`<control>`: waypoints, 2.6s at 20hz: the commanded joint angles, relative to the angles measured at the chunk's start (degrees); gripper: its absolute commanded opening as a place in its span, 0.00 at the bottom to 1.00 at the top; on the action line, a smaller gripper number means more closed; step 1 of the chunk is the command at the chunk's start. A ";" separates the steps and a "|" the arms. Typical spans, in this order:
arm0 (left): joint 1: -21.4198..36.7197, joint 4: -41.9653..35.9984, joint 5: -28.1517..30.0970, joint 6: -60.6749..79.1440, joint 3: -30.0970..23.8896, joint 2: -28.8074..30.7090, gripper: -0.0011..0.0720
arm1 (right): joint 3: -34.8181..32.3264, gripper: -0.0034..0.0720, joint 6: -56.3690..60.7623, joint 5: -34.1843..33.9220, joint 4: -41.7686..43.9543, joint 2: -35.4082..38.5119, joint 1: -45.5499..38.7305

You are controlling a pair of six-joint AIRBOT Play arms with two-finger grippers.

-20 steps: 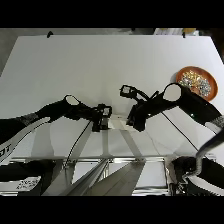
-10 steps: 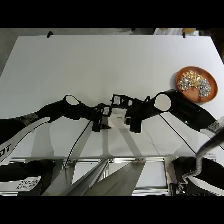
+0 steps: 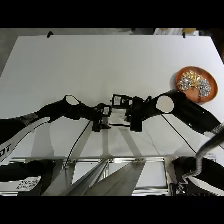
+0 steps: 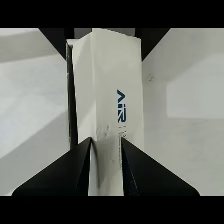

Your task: Fold the box and place the chain.

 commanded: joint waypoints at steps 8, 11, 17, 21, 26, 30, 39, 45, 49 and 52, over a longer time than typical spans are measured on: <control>-0.04 0.07 -0.13 0.07 0.04 0.04 0.36 | -1.97 0.28 0.02 -2.36 0.81 -0.20 0.07; -0.04 0.07 -0.11 0.07 0.04 0.04 0.36 | -1.97 0.33 0.00 -2.27 2.75 -0.20 0.26; -0.04 0.07 -0.13 0.09 0.04 0.04 0.36 | -2.69 0.36 -0.20 -1.86 3.08 -0.20 2.27; -0.04 0.07 -0.13 0.07 0.04 0.04 0.36 | -4.07 0.36 -0.17 -1.66 2.84 -0.20 2.25; -0.04 0.07 -0.13 0.07 0.04 0.04 0.36 | -4.04 0.44 -0.17 -1.75 2.91 0.24 2.25; -0.04 0.07 -0.11 0.09 0.04 0.04 0.36 | -4.04 0.44 -0.17 -1.88 3.21 2.78 2.25; -0.04 0.07 -0.13 0.07 0.04 0.04 0.36 | -4.07 0.09 -0.15 -1.88 6.29 2.36 2.21; -0.04 0.07 -0.13 0.09 0.04 0.04 0.36 | -4.04 0.07 0.00 -1.64 6.27 0.61 2.21; -0.04 0.07 -0.13 0.09 0.04 0.04 0.36 | -4.07 0.07 0.02 -0.74 6.29 -0.33 2.21; -0.04 0.07 -0.13 0.09 0.04 0.04 0.36 | -4.07 0.07 0.02 0.81 6.29 -1.33 2.21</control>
